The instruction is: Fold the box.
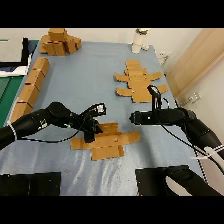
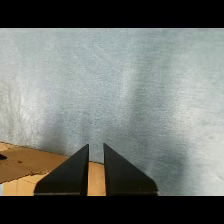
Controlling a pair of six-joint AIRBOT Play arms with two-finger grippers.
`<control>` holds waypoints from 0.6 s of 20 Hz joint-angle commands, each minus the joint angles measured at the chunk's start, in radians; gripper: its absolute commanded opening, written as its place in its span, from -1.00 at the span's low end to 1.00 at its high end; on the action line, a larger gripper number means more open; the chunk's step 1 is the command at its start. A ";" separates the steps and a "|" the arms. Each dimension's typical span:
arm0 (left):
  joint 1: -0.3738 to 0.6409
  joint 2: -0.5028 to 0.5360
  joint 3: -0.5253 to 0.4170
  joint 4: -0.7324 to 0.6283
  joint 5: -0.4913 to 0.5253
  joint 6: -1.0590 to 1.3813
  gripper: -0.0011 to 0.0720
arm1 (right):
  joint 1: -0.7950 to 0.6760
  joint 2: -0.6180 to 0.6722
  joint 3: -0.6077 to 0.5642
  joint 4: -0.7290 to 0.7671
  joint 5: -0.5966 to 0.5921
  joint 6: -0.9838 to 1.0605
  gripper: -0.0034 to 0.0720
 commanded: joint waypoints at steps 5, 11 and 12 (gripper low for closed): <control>0.001 -0.018 0.001 0.000 0.006 0.000 -0.94 | 0.003 -0.014 0.001 -0.002 -0.001 0.000 -0.53; 0.001 -0.017 0.001 0.001 0.008 0.003 -0.94 | 0.006 0.034 0.001 -0.002 -0.160 0.001 -0.90; 0.001 -0.017 0.001 0.001 0.007 0.003 -0.94 | 0.012 0.061 0.001 -0.004 -0.195 0.015 -0.90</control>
